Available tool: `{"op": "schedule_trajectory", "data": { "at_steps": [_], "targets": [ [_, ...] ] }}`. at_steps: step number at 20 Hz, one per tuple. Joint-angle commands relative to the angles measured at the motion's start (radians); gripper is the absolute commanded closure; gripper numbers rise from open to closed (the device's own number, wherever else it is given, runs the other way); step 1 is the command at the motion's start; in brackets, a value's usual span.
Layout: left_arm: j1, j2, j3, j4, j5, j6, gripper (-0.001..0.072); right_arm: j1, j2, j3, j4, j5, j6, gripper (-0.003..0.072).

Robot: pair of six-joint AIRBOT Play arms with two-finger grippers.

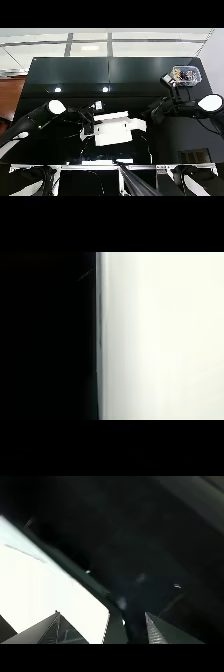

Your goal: Fold the box and place the chain.

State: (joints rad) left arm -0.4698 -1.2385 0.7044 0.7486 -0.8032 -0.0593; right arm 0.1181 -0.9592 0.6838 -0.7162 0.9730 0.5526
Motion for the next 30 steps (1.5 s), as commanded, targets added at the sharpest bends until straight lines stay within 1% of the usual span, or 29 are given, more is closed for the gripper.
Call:
{"op": "schedule_trajectory", "data": {
  "at_steps": [1, 5, 8, 11, 14, 15, 18, 20, 23, 26, 30],
  "targets": [
    [-0.008, -0.064, -0.001, 0.003, 0.007, 0.030, 0.0679, 0.054, -0.001, -0.033, 0.002, 0.019, -0.115, 0.0077],
    [-0.007, -0.095, 0.000, 0.003, 0.075, 0.031, 0.0680, 0.123, -0.002, -0.105, 0.001, -0.020, -0.247, 0.0077],
    [-0.008, -0.095, 0.010, 0.020, 0.053, 0.031, 0.0679, 0.164, -0.002, -0.137, -0.007, -0.039, -0.308, 0.0077],
    [-0.008, -0.095, 0.021, 0.037, 0.060, 0.036, 0.0679, 0.219, -0.002, -0.138, -0.079, -0.068, -0.327, 0.0077],
    [-0.008, -0.096, 0.023, 0.037, 0.069, 0.092, 0.0679, 0.266, -0.008, -0.142, -0.179, -0.096, -0.331, 0.0077],
    [-0.008, -0.096, 0.024, 0.036, 0.067, 0.092, 0.0679, 0.279, -0.014, -0.147, -0.182, -0.101, -0.346, 0.0077],
    [-0.008, -0.096, 0.024, 0.036, 0.058, 0.091, 0.0679, 0.327, -0.052, -0.163, -0.174, -0.111, -0.383, 0.0077],
    [-0.008, -0.096, 0.024, 0.035, 0.058, 0.090, 0.0679, 0.370, -0.080, -0.163, -0.170, -0.142, -0.405, 0.0077],
    [-0.008, -0.096, 0.024, 0.025, 0.059, 0.090, 0.0679, 0.417, -0.117, -0.163, -0.095, -0.229, -0.435, 0.0056],
    [-0.008, -0.096, 0.024, 0.024, 0.059, 0.090, 0.0679, 0.439, -0.146, -0.163, -0.083, -0.294, -0.459, 0.0056],
    [-0.008, -0.096, 0.024, 0.024, 0.058, 0.090, 0.0679, 0.439, -0.151, -0.163, 0.029, -0.304, -0.587, 0.0057]
  ]
}}
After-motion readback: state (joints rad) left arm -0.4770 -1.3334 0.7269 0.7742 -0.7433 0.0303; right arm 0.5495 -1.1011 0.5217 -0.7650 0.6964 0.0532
